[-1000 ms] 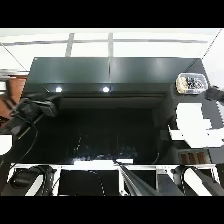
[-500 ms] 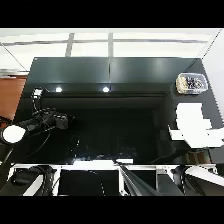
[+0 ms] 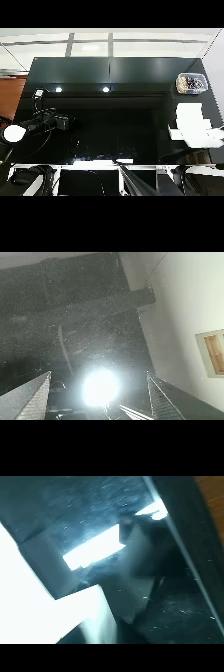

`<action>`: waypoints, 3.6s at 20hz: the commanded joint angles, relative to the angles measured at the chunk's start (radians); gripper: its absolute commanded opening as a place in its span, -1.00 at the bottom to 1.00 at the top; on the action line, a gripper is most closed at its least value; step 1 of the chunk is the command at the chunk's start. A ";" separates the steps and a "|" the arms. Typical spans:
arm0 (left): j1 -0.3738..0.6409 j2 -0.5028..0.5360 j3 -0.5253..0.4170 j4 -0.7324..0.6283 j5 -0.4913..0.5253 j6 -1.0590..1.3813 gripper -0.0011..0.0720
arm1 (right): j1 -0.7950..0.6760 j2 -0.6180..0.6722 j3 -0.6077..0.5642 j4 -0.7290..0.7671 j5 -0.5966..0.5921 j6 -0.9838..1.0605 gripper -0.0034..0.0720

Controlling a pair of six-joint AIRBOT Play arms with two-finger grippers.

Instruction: Fold the box and place the chain.

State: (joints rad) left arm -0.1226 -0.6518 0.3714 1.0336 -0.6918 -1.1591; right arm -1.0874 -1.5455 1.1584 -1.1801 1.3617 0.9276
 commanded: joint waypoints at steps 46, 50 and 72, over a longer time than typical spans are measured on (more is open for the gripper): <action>-0.061 -0.908 0.422 -0.525 -0.594 0.354 0.96 | 1.291 0.746 -0.925 0.984 -0.657 -0.064 -0.87; -0.137 -0.953 0.425 -0.540 -0.612 0.451 0.95 | 1.291 0.746 -0.925 0.988 -0.644 -0.064 -0.87; -0.328 -0.688 0.504 -0.219 -0.282 1.239 -0.90 | 1.257 0.745 -0.551 0.321 -0.399 -0.504 0.92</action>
State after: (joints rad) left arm -0.3786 -1.3777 0.8791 0.6846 -1.1091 -0.2405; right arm 0.1242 -0.7998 0.6010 -0.8097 0.9539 0.5835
